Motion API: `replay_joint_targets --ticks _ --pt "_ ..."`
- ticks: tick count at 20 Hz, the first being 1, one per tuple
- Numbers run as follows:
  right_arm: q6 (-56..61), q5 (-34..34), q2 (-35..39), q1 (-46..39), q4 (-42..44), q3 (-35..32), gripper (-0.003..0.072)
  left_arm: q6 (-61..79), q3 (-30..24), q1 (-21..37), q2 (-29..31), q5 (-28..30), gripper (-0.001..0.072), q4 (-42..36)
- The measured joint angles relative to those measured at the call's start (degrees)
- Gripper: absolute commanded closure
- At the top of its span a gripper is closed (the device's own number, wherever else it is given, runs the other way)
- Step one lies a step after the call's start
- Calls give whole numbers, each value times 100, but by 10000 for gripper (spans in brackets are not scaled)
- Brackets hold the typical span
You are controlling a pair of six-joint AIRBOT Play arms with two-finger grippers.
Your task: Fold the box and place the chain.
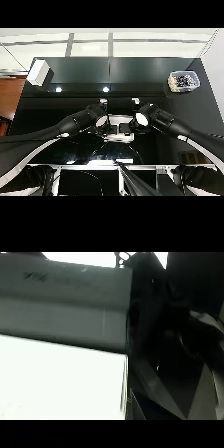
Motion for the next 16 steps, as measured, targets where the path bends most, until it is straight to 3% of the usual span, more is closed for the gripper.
replay_joint_targets --ticks 7,10,13,14,15,16 --pt "-1102 960 1104 -675 -22 313 281 -4 0 0 0 -9 681 0" --pt "-1613 883 1749 -1283 -262 343 281 -17 0 0 0 -13 680 -2" --pt "-1886 575 2000 -2144 -1290 317 274 -15 0 -2 0 -13 680 0" --pt "-1923 407 1991 -2503 -1665 286 21 -15 0 0 0 -13 680 -2" --pt "-1934 190 1928 -2896 -1956 260 -34 -15 0 0 2 -13 680 -2" --pt "-1945 -26 1821 -3268 -2116 243 -34 -15 0 0 0 -13 680 -2"
